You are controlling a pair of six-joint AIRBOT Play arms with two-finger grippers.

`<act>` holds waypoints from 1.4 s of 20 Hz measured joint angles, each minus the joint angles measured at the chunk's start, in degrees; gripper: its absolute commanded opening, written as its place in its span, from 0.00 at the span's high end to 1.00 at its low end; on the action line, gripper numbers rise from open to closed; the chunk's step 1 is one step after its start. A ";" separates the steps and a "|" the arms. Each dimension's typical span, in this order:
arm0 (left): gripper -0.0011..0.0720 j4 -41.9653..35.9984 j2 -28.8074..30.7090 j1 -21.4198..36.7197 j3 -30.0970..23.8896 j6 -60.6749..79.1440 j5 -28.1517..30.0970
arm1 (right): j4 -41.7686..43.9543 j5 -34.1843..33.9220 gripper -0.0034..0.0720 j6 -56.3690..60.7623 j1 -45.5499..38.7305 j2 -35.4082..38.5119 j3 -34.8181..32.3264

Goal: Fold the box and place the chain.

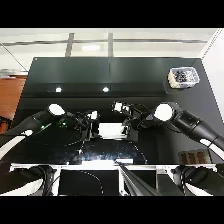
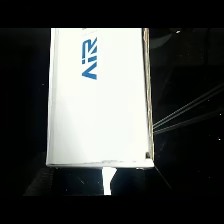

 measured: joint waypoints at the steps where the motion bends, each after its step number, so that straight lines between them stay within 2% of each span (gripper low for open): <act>1: 0.32 0.00 0.00 0.00 0.00 0.00 0.00 | -0.20 0.04 0.50 0.00 0.00 0.00 0.00; 13: 0.32 0.00 0.00 0.00 0.00 0.00 0.00 | -0.63 0.22 0.50 0.42 0.35 -1.31 -0.48; 18: 0.32 0.00 0.00 0.00 0.00 0.00 -0.02 | -0.83 1.62 0.50 5.57 -0.55 0.39 0.66; 19: 0.32 0.00 0.00 0.00 0.00 0.00 0.00 | -0.68 2.91 0.54 7.74 -1.11 1.29 0.94; 20: 0.32 0.00 0.00 0.00 0.00 0.00 0.00 | -0.52 4.24 0.86 10.82 -1.92 2.23 1.20; 21: 0.32 0.00 0.00 0.00 0.00 0.00 0.00 | -0.02 5.14 0.93 14.03 -2.71 2.84 1.25; 24: 0.32 0.00 -0.02 0.00 0.00 0.00 0.00 | 5.25 6.23 0.93 22.16 -4.20 3.56 -0.92; 28: 0.32 0.00 -0.11 0.00 0.00 0.00 -0.04 | 17.20 0.70 0.92 25.49 -4.81 1.01 -4.63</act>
